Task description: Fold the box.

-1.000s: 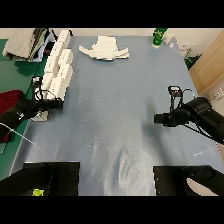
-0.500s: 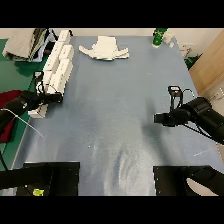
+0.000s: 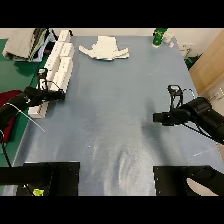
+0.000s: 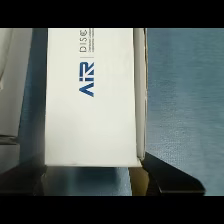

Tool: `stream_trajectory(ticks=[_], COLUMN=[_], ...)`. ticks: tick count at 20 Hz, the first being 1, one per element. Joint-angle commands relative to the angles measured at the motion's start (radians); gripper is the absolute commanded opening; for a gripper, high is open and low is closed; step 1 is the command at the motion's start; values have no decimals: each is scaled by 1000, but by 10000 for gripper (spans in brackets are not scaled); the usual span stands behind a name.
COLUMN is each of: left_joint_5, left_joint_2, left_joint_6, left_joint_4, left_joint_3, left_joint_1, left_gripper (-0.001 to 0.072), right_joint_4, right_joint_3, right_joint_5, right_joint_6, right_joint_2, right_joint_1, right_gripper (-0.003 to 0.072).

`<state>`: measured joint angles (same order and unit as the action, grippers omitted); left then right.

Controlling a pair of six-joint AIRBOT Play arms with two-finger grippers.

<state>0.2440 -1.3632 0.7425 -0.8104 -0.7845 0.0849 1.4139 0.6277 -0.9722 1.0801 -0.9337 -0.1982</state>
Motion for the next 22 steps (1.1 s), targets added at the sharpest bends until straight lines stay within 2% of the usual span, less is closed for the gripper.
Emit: stream_trajectory(ticks=[1,22], left_joint_5=[-2,-7], left_joint_2=[-3,-47], left_joint_6=[-26,-24], left_joint_4=[-2,3], left_joint_3=[-8,-27], left_joint_1=[-41,-47], left_gripper=[520,520], right_joint_4=[0,0], right_joint_3=[0,0], right_joint_5=[3,3], right_joint_6=[0,0], right_joint_2=[-1,-1], right_joint_1=[0,0], right_gripper=[9,9])
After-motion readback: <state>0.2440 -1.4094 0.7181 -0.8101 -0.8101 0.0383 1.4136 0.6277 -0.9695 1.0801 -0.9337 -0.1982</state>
